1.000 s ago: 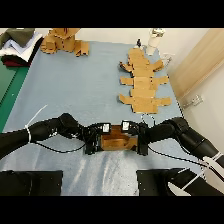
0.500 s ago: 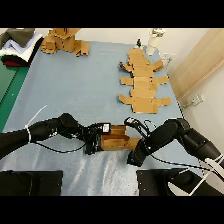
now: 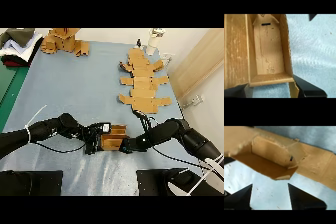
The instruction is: Fold the box.
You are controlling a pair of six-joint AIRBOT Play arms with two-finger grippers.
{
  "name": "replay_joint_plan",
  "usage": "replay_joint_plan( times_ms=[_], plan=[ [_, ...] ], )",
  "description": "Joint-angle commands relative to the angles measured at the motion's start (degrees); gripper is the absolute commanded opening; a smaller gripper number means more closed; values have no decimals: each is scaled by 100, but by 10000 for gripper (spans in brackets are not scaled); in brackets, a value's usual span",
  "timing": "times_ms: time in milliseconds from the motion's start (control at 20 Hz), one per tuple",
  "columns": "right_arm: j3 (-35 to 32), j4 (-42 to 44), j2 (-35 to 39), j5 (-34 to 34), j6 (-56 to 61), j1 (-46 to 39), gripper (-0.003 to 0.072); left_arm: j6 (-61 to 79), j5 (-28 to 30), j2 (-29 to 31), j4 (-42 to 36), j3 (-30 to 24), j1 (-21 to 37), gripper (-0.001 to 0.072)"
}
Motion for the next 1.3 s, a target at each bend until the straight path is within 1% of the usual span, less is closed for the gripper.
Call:
replay_joint_plan(
  times_ms=[0, 150, 250, 350, 400, 450, 500, 650, 700, 750, 800, 900, 950, 1000, 1100, 1250],
  plan=[
    [2, 177, 4, 385, 658, 9, 703, -39, 2, 85, 7, 4, 7, 293],
    [2, 203, 4, 374, 706, 9, 703, -52, 192, 306, 229, 4, 26, 293],
    [2, 282, 4, 391, 719, 9, 703, -363, 282, 356, 459, 4, 24, 293],
    [2, 299, 4, 476, 868, 9, 702, -693, 229, 354, 883, 4, 24, 293],
    [4, 334, 4, 612, 868, 9, 680, -824, 229, 354, 1108, 2, 24, 292],
    [4, 433, 4, 791, 866, 9, 563, -898, 221, 354, 1257, 2, 24, 293],
    [4, 570, 4, 997, 866, 9, 491, -894, 149, 354, 1340, 2, 24, 293],
    [4, 754, 4, 1370, 863, 9, 484, -881, 149, 352, 1320, -74, 24, 293],
    [4, 761, 4, 1377, 863, 9, 437, -876, 146, 321, 1322, -98, 24, 292],
    [4, 772, 4, 1381, 861, 9, 333, -876, 144, 282, 1322, -105, 24, 293],
    [4, 785, 4, 1408, 861, 9, 277, -866, 146, 258, 1292, -105, 15, 293],
    [4, 798, 7, 1462, 835, 9, 262, -623, 146, 258, 1029, -105, 0, 293],
    [7, 844, 4, 1558, 728, 17, 144, -501, 149, 258, 872, -105, 0, 293],
    [15, 920, 4, 1670, 538, 20, 75, -415, 146, 258, 780, -105, 0, 293],
    [70, 1036, 4, 1976, 46, 20, 4, -420, 144, 258, 774, -105, 0, 292],
    [87, 1014, -90, 2492, -369, 17, 4, -420, 144, 258, 774, -105, 0, 292]
  ],
)
